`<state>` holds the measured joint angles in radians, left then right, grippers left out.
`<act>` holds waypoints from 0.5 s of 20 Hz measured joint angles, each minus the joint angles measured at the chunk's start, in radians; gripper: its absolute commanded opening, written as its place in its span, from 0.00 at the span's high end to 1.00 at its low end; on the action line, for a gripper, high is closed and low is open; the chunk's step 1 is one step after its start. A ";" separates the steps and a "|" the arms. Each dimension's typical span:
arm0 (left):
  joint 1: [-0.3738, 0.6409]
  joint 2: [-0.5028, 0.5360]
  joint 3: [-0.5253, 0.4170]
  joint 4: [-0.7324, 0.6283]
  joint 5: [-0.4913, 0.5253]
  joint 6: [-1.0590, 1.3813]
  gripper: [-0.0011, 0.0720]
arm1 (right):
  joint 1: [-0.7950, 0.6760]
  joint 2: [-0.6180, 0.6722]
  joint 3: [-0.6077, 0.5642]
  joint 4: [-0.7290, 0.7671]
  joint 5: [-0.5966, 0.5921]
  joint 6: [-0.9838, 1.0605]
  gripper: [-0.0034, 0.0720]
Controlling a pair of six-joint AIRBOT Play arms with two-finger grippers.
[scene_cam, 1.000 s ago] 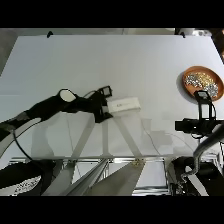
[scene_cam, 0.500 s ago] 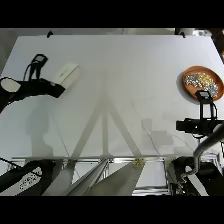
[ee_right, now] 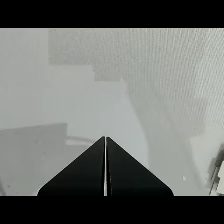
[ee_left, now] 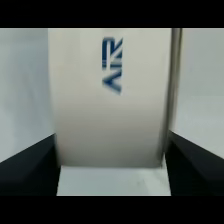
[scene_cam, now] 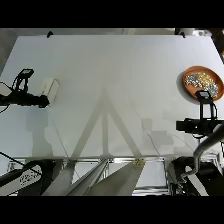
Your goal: Fold the box and place the chain.
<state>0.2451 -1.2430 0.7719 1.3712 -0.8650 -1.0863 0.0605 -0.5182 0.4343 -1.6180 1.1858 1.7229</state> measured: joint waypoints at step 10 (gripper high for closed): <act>0.003 0.278 0.000 0.019 -0.122 -0.057 0.02 | 0.000 0.000 0.000 0.000 0.000 0.000 0.93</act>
<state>0.2481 -0.9653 0.7723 1.3907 -0.9867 -1.1431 0.0605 -0.5182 0.4343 -1.6184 1.1858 1.7226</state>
